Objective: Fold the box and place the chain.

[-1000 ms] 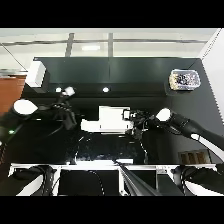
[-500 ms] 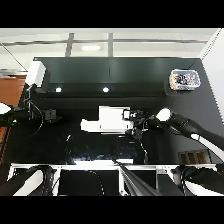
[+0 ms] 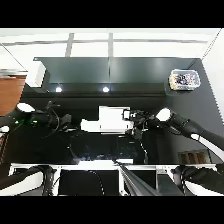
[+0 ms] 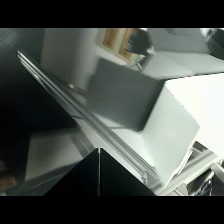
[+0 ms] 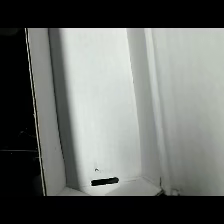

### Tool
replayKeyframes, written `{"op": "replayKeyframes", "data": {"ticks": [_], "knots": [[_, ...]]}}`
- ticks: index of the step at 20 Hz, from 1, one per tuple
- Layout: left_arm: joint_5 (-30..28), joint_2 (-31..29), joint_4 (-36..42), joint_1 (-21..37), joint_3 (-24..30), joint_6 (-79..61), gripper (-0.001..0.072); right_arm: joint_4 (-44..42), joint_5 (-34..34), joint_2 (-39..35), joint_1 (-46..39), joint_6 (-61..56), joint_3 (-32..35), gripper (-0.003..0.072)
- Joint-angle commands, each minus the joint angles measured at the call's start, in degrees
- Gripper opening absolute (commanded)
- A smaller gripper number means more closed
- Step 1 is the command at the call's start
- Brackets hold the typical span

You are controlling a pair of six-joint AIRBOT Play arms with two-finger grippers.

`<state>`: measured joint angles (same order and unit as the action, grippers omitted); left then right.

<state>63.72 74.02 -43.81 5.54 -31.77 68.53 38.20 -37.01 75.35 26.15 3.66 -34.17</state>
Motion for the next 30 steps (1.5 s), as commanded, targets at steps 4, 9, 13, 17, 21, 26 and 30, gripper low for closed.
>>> {"op": "replayKeyframes", "data": {"ticks": [4, 9, 13, 17, 21, 26, 30], "knots": [[-5.3, 3.4, 4.8, -8.4, -0.8, -0.9, 0.0029, 0.0, 0.0, 0.0, 0.0, 0.0, 0.0, 0.0005], [-5.8, 3.5, 6.1, -8.9, -0.8, -1.8, 0.0029, 0.0, 0.0, 0.0, 0.0, 0.0, 0.0, 0.0005], [-5.1, 3.5, 8.9, -9.8, -1.3, -7.1, 0.0125, 0.0, 0.0, 0.0, 0.0, 0.0, 0.0, 0.0005], [-4.1, 3.5, 8.9, -12.7, -3.7, -10.0, 0.0531, 0.0, 0.0, 0.0, 0.0, 0.0, 0.0, 0.0005], [-2.1, 3.5, 9.2, -14.0, -7.0, -10.3, 0.0643, 0.0, 0.0, 0.0, 0.0, 0.0, 0.0, 0.0005], [2.1, 3.5, 9.4, -14.0, -11.5, -10.3, 0.0642, 0.0, 0.0, 0.0, 0.0, 0.0, 0.0, 0.0005], [6.2, 3.5, 10.4, -15.7, -12.5, -10.2, 0.0618, 0.0, 0.0, 0.0, 0.0, 0.0, 0.0, 0.0005]]}}
